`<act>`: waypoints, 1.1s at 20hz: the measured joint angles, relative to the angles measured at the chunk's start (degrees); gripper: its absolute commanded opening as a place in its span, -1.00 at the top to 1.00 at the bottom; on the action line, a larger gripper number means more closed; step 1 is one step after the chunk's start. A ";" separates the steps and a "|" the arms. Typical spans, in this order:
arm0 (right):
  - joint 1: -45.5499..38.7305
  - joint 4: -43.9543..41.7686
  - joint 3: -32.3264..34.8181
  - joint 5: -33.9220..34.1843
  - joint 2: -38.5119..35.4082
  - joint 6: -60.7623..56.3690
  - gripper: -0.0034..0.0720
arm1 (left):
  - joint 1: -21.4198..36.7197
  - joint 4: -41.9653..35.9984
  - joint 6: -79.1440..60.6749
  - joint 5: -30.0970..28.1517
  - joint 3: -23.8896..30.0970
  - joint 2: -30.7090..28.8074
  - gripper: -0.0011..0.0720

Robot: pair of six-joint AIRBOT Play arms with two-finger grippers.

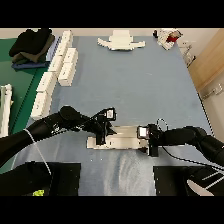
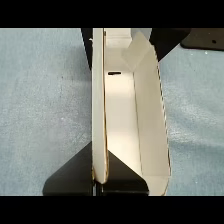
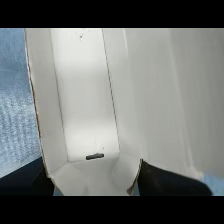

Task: Fold the box.

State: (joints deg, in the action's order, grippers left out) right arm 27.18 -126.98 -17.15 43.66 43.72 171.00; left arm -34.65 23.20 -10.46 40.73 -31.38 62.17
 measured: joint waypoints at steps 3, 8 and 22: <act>0.00 -0.59 0.00 -0.13 -0.20 0.00 -0.98 | 0.00 0.00 0.00 0.13 0.00 0.00 0.93; 0.02 -2.05 0.00 -0.57 1.55 0.02 -0.98 | 0.00 0.00 0.00 0.22 0.00 0.00 0.93; -0.39 -2.69 -0.02 -2.56 2.56 -2.78 -1.00 | 0.00 -0.02 0.02 0.22 0.00 0.00 0.93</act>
State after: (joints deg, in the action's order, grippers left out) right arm 26.79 -129.67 -17.17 41.10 46.28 168.22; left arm -34.65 23.18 -10.44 40.95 -31.38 62.17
